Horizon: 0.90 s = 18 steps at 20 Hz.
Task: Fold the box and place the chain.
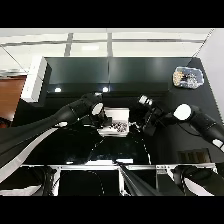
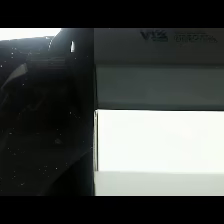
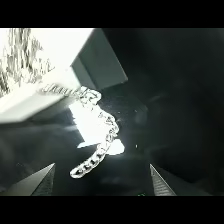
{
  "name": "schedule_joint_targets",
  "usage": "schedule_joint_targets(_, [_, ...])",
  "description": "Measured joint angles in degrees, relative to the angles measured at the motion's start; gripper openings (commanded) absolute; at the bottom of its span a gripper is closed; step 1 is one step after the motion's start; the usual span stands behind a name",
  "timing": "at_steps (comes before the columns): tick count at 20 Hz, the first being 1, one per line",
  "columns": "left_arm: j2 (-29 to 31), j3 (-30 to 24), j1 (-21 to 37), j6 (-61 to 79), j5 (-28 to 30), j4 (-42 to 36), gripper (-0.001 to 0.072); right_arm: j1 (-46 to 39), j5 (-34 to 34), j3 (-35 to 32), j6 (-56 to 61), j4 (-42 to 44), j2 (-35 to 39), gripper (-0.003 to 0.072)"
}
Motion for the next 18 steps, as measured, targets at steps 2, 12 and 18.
schedule_joint_targets(2, [0.00,0.00,0.00,0.02,0.00,0.00,0.0030,1.01,-2.80,-1.22,-9.81,3.43,-1.42,0.0720])
schedule_joint_targets(12, [0.00,0.00,-0.02,0.00,0.02,0.00,0.0030,2.03,-8.68,-2.29,-38.38,21.42,-8.61,0.0422])
schedule_joint_targets(18, [0.00,0.00,0.00,0.00,0.02,0.00,0.0030,2.03,-9.99,-2.29,-38.03,21.94,-9.20,0.0421])
